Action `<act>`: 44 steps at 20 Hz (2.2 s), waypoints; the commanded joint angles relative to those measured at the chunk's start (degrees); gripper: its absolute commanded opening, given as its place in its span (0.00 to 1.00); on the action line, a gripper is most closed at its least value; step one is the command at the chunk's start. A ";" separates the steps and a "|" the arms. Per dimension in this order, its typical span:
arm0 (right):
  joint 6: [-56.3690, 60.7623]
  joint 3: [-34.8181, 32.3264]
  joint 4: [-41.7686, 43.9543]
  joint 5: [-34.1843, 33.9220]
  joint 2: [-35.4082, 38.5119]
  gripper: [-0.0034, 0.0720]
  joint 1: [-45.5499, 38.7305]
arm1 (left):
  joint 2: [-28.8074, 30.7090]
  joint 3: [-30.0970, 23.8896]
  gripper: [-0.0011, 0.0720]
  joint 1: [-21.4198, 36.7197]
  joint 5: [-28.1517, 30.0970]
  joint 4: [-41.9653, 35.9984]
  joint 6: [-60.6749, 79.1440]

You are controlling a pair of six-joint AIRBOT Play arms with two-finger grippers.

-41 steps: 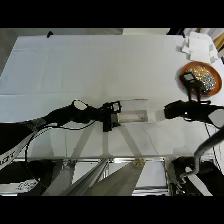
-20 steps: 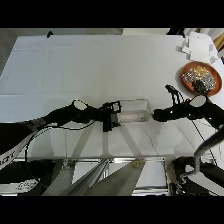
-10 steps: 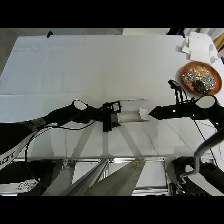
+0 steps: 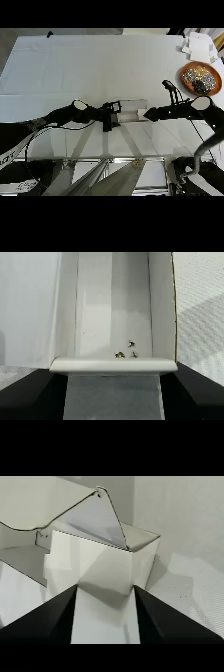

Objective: Fold the box and place the chain.

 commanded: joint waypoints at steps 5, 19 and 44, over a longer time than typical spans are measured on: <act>8.85 0.11 -8.94 -9.29 -0.09 0.62 9.01 | 0.00 0.04 0.36 0.00 0.02 0.00 0.00; 35.63 14.25 -34.71 2.82 -13.27 0.63 23.08 | 0.00 0.04 0.36 0.00 0.02 0.00 0.00; 42.71 16.65 -35.82 1.97 -18.60 0.39 24.33 | 0.00 0.04 0.36 0.00 0.02 0.00 -0.02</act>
